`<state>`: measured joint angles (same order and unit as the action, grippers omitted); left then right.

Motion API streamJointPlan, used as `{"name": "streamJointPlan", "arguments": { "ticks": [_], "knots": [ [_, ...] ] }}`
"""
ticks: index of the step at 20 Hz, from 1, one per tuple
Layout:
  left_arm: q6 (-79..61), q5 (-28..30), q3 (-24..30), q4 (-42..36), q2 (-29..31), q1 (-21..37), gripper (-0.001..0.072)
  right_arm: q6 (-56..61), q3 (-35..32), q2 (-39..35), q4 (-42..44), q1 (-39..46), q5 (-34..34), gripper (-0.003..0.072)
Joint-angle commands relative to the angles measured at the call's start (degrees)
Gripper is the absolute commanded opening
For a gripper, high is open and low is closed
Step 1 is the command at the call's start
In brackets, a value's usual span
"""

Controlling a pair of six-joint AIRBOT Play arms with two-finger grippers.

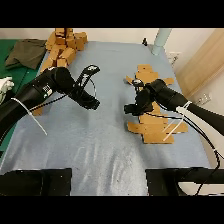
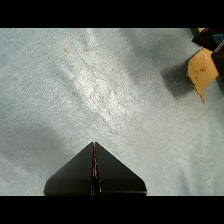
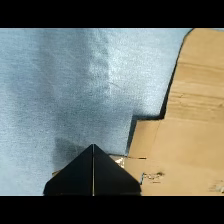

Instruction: Fold the box.

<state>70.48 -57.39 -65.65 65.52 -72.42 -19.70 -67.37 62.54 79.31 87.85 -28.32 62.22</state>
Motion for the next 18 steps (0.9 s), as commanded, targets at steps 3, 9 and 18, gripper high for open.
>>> {"name": "streamJointPlan", "arguments": {
  "ticks": [3,9,18],
  "knots": [
    [0.00,0.00,-0.07,0.02,-0.02,0.04,0.0012,0.00,0.04,0.02,0.02,0.00,0.00,0.0002],
    [0.00,0.00,-0.07,0.02,-0.02,0.04,0.0012,0.00,0.04,0.02,0.00,0.00,0.00,0.0002],
    [0.00,0.00,-0.07,0.02,-0.02,0.04,0.0012,1.57,0.04,0.02,1.53,0.00,-1.68,0.0002]
  ]
}}
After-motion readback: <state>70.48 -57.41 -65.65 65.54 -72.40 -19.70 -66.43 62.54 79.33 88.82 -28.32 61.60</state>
